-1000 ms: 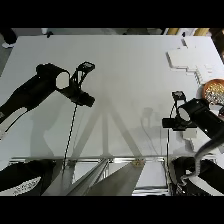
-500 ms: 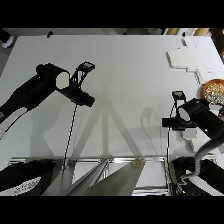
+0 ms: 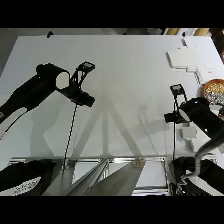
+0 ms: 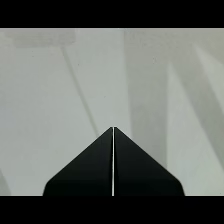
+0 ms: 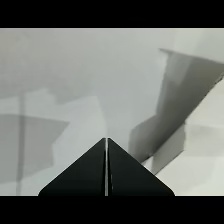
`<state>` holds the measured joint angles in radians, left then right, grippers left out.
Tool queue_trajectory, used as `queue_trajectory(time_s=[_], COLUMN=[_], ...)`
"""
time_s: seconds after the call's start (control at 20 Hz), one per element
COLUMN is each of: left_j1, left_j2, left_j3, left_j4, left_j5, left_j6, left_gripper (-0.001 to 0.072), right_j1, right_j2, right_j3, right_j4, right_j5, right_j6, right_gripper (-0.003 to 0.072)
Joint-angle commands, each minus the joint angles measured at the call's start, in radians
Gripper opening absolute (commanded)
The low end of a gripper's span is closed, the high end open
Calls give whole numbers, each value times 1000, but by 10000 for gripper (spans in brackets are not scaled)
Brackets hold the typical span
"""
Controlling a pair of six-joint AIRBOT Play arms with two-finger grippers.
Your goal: Fold the box and place the chain.
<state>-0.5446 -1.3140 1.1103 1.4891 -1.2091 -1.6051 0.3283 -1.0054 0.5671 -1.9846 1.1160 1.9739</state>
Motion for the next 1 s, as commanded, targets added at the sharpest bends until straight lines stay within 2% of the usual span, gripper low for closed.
queue_trajectory(time_s=[0.0,0.1,0.2,0.35,0.45,0.5,0.6,0.75,0.85,0.95], left_j1=[1,1,1,1,1,1,1,1,1,1], left_j2=[0,0,0,0,0,0,0,0,0,0], left_j3=[0,0,0,0,0,0,0,0,0,0], left_j4=[0,0,0,0,0,0,0,0,0,0], left_j5=[0,0,0,0,0,0,0,0,0,0], left_j6=[0,0,0,0,0,0,0,0,0,0], left_gripper=[8,8,8,8,8,8,8,8,8,8], right_j1=[0,-18,-97,-292,-455,-540,-700,-883,-961,-1001], right_j2=[5,35,70,111,118,118,118,114,95,56], right_j3=[39,45,45,45,45,45,45,45,45,45], right_j4=[-187,-290,-315,-341,-330,-306,-249,-224,-196,-191], right_j5=[130,186,206,200,153,102,39,-52,-96,-120], right_j6=[-97,-142,-149,-206,-274,-319,-411,-440,-462,-489], right_gripper=[17,17,17,17,35,161,624,631,526,500])
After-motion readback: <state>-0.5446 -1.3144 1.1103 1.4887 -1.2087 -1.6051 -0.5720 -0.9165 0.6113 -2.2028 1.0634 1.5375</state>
